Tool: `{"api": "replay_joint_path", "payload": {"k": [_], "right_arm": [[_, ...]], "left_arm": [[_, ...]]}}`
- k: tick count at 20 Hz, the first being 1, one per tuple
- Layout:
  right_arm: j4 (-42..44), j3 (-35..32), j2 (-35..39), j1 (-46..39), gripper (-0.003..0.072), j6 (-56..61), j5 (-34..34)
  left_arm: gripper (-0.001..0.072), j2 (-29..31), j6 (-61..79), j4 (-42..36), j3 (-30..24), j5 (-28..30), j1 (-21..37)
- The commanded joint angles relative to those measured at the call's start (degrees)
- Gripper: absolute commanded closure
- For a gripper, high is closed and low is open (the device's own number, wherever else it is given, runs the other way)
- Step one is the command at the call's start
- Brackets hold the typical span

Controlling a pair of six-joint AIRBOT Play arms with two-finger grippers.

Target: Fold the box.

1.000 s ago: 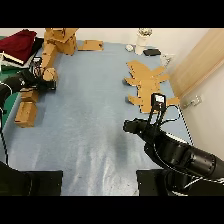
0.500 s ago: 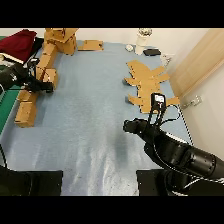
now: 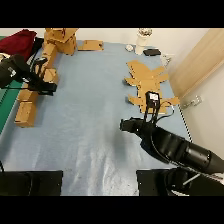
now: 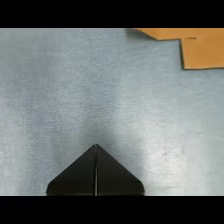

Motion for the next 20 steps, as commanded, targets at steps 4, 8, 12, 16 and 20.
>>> {"api": "replay_joint_path", "payload": {"k": [4, 8, 12, 16, 20], "right_arm": [[27.76, 14.21, -14.32, -18.95, 0.0681, -35.34, 4.61], [35.85, 26.18, -26.69, -22.16, 0.0681, -45.20, 2.23], [42.51, 29.86, -34.16, -21.55, 0.0681, -47.50, 2.97], [43.10, 29.86, -34.93, -21.62, 0.0681, -47.43, 1.86], [43.10, 29.86, -34.95, -21.62, 0.0681, -47.43, 1.86]], "left_arm": [[0.0701, 10.71, -4.66, -0.94, -3.19, -1.64, -14.49], [0.0702, 15.54, -6.84, -6.40, -10.71, 4.61, -21.59], [0.0701, 16.00, -6.91, -9.70, -17.22, 9.01, -25.62], [0.0697, 16.00, -7.13, -9.70, -17.57, 7.82, -25.62], [0.0697, 16.00, -7.13, -9.73, -17.53, 8.13, -25.62]]}}
